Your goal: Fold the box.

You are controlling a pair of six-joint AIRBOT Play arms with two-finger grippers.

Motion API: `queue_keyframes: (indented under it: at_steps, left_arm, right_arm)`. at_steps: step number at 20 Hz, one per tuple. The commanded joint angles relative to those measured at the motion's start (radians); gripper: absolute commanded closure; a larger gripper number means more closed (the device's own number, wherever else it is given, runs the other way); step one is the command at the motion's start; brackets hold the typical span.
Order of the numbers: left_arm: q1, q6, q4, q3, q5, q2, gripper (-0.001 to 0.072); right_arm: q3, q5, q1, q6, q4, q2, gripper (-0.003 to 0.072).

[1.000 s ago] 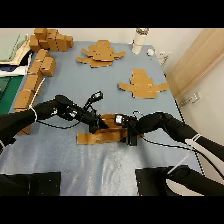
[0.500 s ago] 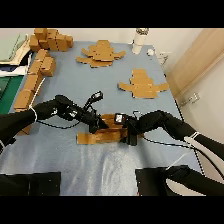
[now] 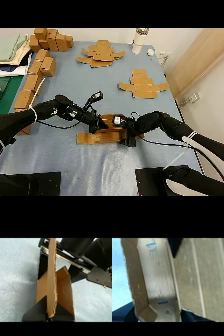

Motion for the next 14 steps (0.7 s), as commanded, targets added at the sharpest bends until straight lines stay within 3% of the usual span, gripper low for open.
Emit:
queue_keyframes:
  at_steps: [1, 4, 6, 14]
  left_arm:
    - [-0.001, 0.000, -0.002, 0.000, 0.001, -0.001, 0.0696]
    - [-0.001, 0.000, -0.002, 0.000, 0.001, -0.001, 0.0696]
    - [-0.001, 0.000, -0.002, 0.000, 0.001, -0.001, 0.0695]
    - [-0.001, 0.000, -0.002, 0.000, 0.001, -0.001, 0.0696]
  right_arm:
    - [0.001, 0.007, 0.021, -0.016, -0.016, -0.010, -0.0008]
    - [0.001, 0.007, 0.021, -0.016, -0.057, -0.010, -0.0006]
    - [0.001, 0.007, 0.021, -0.016, -0.060, -0.010, 0.0130]
    - [0.001, 0.004, 0.021, 0.014, -0.051, -0.008, 0.0122]
